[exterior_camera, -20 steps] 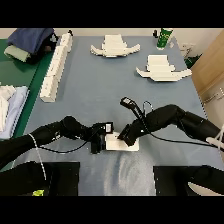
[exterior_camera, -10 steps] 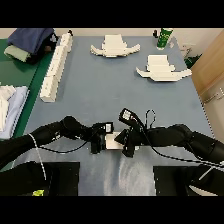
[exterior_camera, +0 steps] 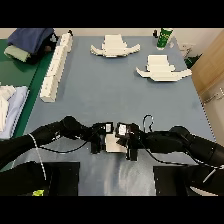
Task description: Fold the box.
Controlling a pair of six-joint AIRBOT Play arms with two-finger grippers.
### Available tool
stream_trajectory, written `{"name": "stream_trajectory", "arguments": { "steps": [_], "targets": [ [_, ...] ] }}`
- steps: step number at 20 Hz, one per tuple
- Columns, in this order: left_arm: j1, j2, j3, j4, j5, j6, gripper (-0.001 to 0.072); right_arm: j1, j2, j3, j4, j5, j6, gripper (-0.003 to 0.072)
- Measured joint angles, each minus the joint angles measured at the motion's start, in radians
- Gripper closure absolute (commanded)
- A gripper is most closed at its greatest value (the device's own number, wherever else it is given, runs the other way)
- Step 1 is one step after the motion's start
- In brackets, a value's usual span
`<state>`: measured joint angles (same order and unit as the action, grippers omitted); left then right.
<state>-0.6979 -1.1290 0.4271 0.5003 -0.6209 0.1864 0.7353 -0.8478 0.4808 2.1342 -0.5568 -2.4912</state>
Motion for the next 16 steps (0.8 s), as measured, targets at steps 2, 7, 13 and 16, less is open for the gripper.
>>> {"name": "stream_trajectory", "arguments": {
  "steps": [2,7,13,16],
  "targets": [
    [0.000,0.000,0.000,0.000,0.000,0.000,0.0286,0.022,0.000,0.000,-0.051,-0.003,-0.002,0.0681],
    [0.000,0.000,0.000,-0.001,0.000,-0.002,0.0286,0.074,0.002,-0.007,-0.161,-0.005,-0.005,0.0431],
    [0.000,0.000,0.000,0.000,0.000,0.000,0.0286,0.086,0.022,-0.005,-0.226,0.050,-0.012,0.0311],
    [0.000,0.000,0.000,0.000,0.000,0.000,0.0286,0.087,0.034,-0.005,-0.259,0.071,-0.014,0.0232]
  ]
}}
